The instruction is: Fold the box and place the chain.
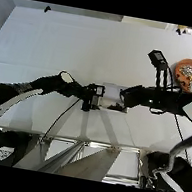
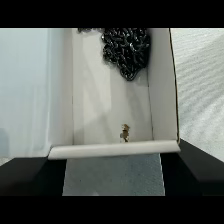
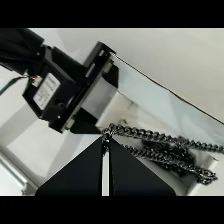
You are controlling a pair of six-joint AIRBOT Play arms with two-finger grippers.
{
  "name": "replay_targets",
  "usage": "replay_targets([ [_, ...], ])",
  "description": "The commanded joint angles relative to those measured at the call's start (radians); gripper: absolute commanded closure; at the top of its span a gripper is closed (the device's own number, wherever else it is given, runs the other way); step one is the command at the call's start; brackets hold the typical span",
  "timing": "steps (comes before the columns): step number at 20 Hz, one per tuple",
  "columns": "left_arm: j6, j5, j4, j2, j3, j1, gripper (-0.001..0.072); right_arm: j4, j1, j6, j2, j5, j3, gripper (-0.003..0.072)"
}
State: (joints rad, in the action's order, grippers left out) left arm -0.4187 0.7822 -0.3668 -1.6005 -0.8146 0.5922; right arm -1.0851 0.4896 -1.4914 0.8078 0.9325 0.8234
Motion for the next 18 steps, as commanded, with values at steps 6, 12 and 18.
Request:
replay_targets([
  [6, 0.0, 0.0, 0.0, 0.001, 0.0, 0.0, 0.0504, 0.063, 0.023, -0.003, 0.097, -0.037, -0.021, 0.0668],
  [12, 0.0, 0.0, 0.0, 0.001, 0.0, 0.0, 0.0504, 0.043, 0.023, 0.007, 0.223, -0.041, -0.071, 0.057],
  [18, 0.0, 0.0, 0.0, 0.001, 0.0, 0.0, 0.0504, 0.034, 0.016, 0.015, 0.248, -0.038, -0.061, 0.0485],
])
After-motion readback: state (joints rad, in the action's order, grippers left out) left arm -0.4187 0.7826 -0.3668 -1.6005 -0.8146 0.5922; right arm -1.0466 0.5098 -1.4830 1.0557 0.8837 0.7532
